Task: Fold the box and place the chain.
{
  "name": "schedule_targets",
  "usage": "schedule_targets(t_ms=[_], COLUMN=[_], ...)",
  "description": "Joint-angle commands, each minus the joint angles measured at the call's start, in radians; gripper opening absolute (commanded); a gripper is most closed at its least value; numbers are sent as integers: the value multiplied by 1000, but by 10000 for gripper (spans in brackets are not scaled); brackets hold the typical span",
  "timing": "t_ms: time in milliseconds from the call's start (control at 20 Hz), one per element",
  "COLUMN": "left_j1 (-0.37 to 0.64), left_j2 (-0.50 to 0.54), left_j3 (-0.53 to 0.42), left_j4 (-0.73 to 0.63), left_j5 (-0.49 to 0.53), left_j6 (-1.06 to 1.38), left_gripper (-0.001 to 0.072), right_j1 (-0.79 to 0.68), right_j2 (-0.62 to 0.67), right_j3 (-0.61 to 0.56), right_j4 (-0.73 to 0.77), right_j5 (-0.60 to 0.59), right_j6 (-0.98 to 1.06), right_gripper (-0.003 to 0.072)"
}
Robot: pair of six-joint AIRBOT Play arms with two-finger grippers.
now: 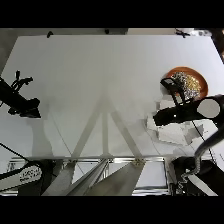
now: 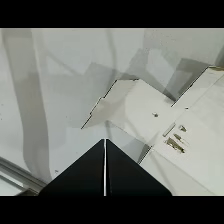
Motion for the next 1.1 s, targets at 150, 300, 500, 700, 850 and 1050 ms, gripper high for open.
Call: schedule_targets(t_ms=[150, 300, 500, 700, 850, 1050], left_j1=[0, 0, 0, 0, 0, 0], left_j2=[0, 0, 0, 0, 0, 0], left_j3=[0, 0, 0, 0, 0, 0], left_j4=[0, 0, 0, 0, 0, 0], left_j5=[0, 0, 0, 0, 0, 0], left_j6=[0, 0, 0, 0, 0, 0], left_gripper=[10, 10, 10, 10, 10, 10], right_j1=[-53, -237, -543, -729, -750, -750], right_j2=[-6, -43, -72, -76, -109, -125], right_j3=[31, 155, 270, 270, 254, 142], right_j4=[-29, -62, -270, -439, -419, -421], right_j5=[-38, 134, 298, 339, 389, 373], right_j6=[235, 194, 18, -118, -165, -167], right_gripper=[11, 140, 427, 489, 548, 596])
